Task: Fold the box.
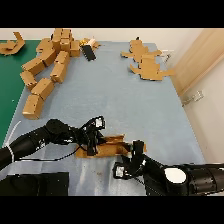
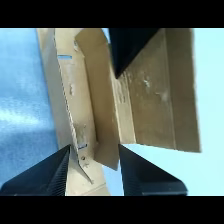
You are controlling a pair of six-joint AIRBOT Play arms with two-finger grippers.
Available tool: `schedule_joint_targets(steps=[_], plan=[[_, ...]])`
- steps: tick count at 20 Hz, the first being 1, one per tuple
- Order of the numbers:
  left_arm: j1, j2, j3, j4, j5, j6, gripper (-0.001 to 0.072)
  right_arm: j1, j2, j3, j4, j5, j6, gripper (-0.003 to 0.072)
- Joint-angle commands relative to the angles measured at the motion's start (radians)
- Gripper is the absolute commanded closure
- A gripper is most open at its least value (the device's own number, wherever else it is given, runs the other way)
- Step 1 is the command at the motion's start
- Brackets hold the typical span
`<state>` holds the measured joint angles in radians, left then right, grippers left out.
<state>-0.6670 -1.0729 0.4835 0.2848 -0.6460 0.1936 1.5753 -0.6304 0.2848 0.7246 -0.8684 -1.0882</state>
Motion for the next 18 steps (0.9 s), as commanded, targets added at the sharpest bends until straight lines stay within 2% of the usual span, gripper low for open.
schedule_joint_targets(steps=[1, 7, 8, 9, 14, 16, 18], plan=[[0.0, 0.0, 0.0, 0.0, 0.0, 0.0, 0.0696, 0.0, 0.001, 0.001, -0.016, -0.015, 0.026, 0.0231], [0.0, 0.0, 0.0, 0.0, 0.0, 0.0, 0.0696, 0.0, 0.001, 0.001, -0.005, -0.012, 0.131, 0.0226], [0.0, 0.0, 0.0, 0.0, 0.0, 0.0, 0.0697, 0.0, 0.002, 0.001, 0.005, -0.015, 0.131, 0.0057], [0.0, 0.0, 0.0, 0.0, 0.0, 0.0, 0.0697, -0.005, 0.002, 0.0, 0.013, -0.013, 0.129, -0.0034], [0.0, 0.0, 0.0, 0.0, 0.0, 0.0, 0.0697, -0.123, 0.011, -0.013, 0.085, 0.072, 0.091, -0.0034], [0.0, 0.0, 0.0, 0.0, 0.0, 0.0, 0.0696, -0.194, 0.029, -0.027, 0.125, 0.158, -0.006, -0.0034], [0.0, 0.0, 0.0, 0.0, 0.0, 0.0, 0.0697, -0.298, 0.05, -0.029, 0.261, 0.251, -0.203, -0.0034]])
